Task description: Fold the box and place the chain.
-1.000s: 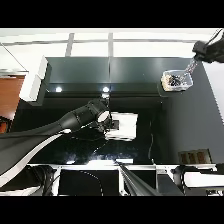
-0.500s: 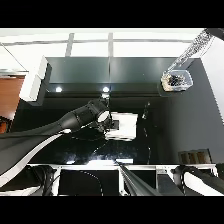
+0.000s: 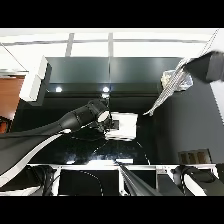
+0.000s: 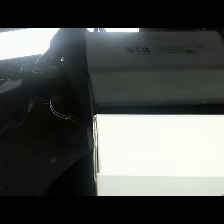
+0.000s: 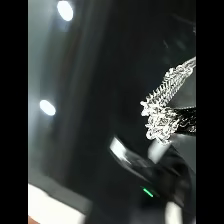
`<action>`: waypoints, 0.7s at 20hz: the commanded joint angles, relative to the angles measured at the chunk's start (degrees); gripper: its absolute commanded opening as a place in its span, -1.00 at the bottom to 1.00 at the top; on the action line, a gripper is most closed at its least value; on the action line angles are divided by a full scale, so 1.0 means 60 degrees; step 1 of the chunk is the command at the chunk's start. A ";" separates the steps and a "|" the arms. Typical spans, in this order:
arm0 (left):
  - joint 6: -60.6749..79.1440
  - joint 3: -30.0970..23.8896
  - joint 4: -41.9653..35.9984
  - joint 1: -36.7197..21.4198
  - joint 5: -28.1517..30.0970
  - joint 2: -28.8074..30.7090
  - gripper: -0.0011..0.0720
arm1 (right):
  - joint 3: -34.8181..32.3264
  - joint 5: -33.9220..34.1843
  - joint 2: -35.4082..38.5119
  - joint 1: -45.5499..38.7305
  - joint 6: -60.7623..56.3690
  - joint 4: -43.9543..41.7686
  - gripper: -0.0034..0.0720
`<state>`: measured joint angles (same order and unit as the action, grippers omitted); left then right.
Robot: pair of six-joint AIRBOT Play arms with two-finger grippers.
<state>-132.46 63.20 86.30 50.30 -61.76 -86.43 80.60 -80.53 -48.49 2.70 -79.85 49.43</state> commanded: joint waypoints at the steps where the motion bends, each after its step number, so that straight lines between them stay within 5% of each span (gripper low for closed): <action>1: 0.0004 0.0000 0.0004 -0.0004 0.0007 -0.0007 -0.90 | -0.0430 -0.0663 0.0302 0.1045 -0.0036 -0.0514 -0.90; 7: 0.0004 0.0000 0.0000 -0.0004 0.0084 -0.0007 -0.90 | -0.1282 -0.0452 0.0299 0.1993 -0.0189 -0.0860 -0.90; 14: 0.0004 0.0000 0.0004 -0.0004 0.0113 -0.0007 -0.90 | -0.3180 0.1789 0.0291 0.2845 -0.0189 -0.1479 -0.90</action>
